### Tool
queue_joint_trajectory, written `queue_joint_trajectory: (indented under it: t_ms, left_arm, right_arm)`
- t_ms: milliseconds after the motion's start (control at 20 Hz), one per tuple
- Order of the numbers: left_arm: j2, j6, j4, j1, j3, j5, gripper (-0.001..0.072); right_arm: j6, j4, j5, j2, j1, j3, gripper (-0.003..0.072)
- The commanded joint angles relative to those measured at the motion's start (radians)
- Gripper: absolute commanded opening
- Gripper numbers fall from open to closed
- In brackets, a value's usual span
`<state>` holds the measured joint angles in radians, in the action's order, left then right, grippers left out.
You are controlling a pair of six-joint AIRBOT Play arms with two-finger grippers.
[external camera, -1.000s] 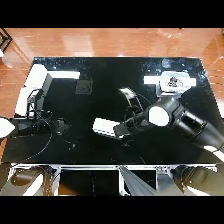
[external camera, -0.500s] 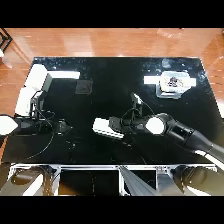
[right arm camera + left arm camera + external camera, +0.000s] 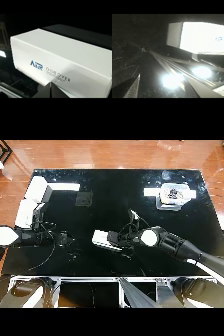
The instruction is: Fold the box and place the chain.
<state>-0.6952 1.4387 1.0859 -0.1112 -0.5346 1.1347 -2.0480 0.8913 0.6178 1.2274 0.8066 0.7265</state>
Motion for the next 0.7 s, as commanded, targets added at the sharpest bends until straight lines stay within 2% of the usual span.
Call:
queue_joint_trajectory:
  t_ms: [0, 200, 400, 500, 650]
  left_arm:
    - [-0.003, -0.004, -0.003, -0.001, -0.001, -0.002, 0.0633]
    - [-0.008, -0.06, -0.007, -0.001, -0.015, -0.002, 0.0633]
    - [-0.121, -0.166, -0.015, -0.052, -0.13, -0.001, 0.0633]
    - [-0.225, -0.298, -0.038, -0.135, -0.228, 0.006, 0.0633]
    - [-0.367, -0.611, -0.022, -0.274, -0.357, 0.022, 0.0633]
  right_arm:
    - [0.028, -0.006, 0.005, 0.013, 0.0, -0.002, 0.0019]
    - [0.093, -0.051, 0.005, -0.058, -0.002, 0.004, 0.0018]
    - [0.119, -0.009, 0.037, -0.285, -0.055, 0.004, 0.0018]
    - [0.083, 0.145, 0.156, -0.403, -0.133, 0.004, 0.0018]
    - [-0.056, 0.478, 0.46, -0.527, -0.271, 0.003, 0.0018]
